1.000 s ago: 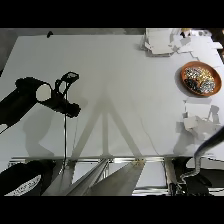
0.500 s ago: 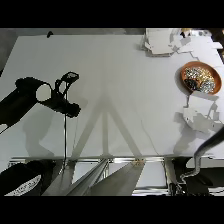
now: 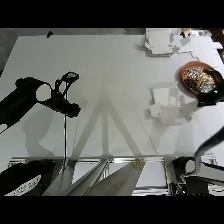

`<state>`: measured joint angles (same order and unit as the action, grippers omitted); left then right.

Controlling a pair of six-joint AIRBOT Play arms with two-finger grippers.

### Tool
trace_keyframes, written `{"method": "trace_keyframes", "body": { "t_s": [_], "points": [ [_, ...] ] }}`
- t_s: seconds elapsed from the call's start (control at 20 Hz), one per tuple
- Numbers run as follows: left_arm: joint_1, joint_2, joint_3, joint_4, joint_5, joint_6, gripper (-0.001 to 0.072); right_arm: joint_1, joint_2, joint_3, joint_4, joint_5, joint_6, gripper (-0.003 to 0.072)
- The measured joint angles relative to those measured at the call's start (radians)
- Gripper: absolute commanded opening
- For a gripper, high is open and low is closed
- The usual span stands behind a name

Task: Fold the box and place the chain.

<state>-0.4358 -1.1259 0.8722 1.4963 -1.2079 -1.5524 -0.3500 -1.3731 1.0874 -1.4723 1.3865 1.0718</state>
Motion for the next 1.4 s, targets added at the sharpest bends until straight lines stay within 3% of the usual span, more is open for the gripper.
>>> {"method": "trace_keyframes", "body": {
  "t_s": [0.4,0.65,0.9,1.05,1.2,1.25,1.35,1.4],
  "points": [
    [0.0,0.0,0.0,0.0,0.0,0.0,0.0415,0.338,0.378,-0.399,0.336,-0.329,0.024,0.0016],
    [0.0,0.0,0.0,0.0,0.0,0.0,0.0415,0.486,0.519,-0.594,0.407,-0.505,0.081,0.0017],
    [0.0,0.0,0.0,0.001,0.074,0.0,0.0416,0.546,0.554,-0.655,0.422,-0.568,0.103,0.0017],
    [0.0,-0.009,0.0,0.003,0.135,0.0,0.0495,0.556,0.559,-0.664,0.424,-0.581,0.106,0.0018],
    [0.0,-0.029,0.0,0.003,0.195,0.0,0.0495,0.56,0.561,-0.668,0.426,-0.587,0.108,0.0018],
    [0.0,-0.039,0.0,-0.001,0.211,0.0,0.0518,0.56,0.561,-0.668,0.425,-0.587,0.109,0.0018],
    [0.002,-0.071,0.0,-0.058,0.25,0.032,0.0647,0.561,0.561,-0.669,0.425,-0.589,0.109,0.0018],
    [0.005,-0.091,0.0,-0.123,0.266,0.088,0.0649,0.561,0.561,-0.669,0.425,-0.589,0.109,0.0018]
  ]
}}
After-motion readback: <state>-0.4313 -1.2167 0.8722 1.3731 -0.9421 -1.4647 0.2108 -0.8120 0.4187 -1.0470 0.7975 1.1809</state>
